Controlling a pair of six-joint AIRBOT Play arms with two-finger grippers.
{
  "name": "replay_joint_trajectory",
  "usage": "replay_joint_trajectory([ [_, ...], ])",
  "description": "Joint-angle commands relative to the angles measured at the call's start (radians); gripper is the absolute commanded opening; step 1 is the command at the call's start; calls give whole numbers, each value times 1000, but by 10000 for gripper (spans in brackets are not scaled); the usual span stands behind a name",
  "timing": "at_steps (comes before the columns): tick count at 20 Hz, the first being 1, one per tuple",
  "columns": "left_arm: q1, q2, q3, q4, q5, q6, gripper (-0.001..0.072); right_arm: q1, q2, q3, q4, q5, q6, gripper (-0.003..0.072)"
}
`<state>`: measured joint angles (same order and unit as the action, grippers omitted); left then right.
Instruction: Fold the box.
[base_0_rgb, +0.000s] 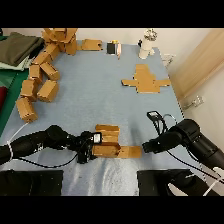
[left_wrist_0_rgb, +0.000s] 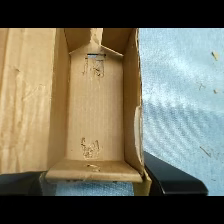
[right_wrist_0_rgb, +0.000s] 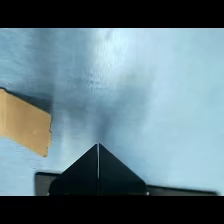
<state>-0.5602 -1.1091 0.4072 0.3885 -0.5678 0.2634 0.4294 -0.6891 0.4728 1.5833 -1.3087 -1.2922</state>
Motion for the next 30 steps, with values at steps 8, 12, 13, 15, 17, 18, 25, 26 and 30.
replay_joint_trajectory([
  [8,1,0,1,1,0,0,608,-89,8,-171,433,280,-53,2],
  [12,0,0,1,0,0,0,608,-84,40,-171,503,280,-114,1],
  [13,0,0,1,0,0,0,608,-84,47,-172,505,280,-124,1],
  [15,0,0,1,0,0,0,607,-84,45,-174,504,285,-153,1],
  [17,0,0,1,0,0,0,607,-84,35,-174,508,307,-179,2],
  [18,0,0,1,0,0,0,607,-84,27,-174,509,319,-190,1],
  [25,0,0,1,0,0,0,608,-85,-56,-175,581,321,-304,2],
  [26,0,0,1,0,0,0,608,-84,-69,-175,582,322,-306,2],
  [30,0,0,1,0,0,0,607,-84,-68,-170,633,332,-318,2],
])
